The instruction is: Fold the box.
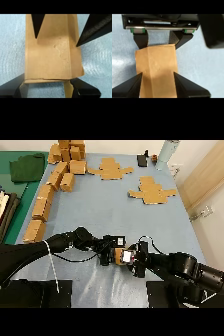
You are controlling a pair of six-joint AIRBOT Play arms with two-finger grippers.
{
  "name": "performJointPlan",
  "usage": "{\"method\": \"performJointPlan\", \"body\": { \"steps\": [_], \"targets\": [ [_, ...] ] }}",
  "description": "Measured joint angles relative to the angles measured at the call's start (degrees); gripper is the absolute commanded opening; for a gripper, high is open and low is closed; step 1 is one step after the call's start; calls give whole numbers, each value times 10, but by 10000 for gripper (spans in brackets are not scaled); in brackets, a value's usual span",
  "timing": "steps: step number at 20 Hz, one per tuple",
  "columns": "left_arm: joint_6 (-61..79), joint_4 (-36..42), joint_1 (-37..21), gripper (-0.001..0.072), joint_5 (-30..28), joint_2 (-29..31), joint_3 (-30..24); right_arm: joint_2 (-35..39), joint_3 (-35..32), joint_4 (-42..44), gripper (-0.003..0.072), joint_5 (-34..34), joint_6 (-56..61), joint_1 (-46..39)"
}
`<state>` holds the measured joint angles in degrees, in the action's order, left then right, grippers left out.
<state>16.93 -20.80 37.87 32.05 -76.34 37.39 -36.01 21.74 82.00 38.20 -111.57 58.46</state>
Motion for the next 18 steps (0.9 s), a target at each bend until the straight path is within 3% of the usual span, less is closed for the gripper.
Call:
{"method": "performJointPlan", "body": {
  "steps": [4, 11, 18],
  "targets": [
    [0, 0, 0, 473, 0, 0, 0, -1, -3, -79, 600, -3, 52, 43],
    [0, 0, 0, 473, 0, 0, 0, -1, -35, -290, 576, 10, 280, 167],
    [0, 0, 0, 473, 0, 0, 0, -19, -48, -367, 572, 30, 354, 198]
  ]
}}
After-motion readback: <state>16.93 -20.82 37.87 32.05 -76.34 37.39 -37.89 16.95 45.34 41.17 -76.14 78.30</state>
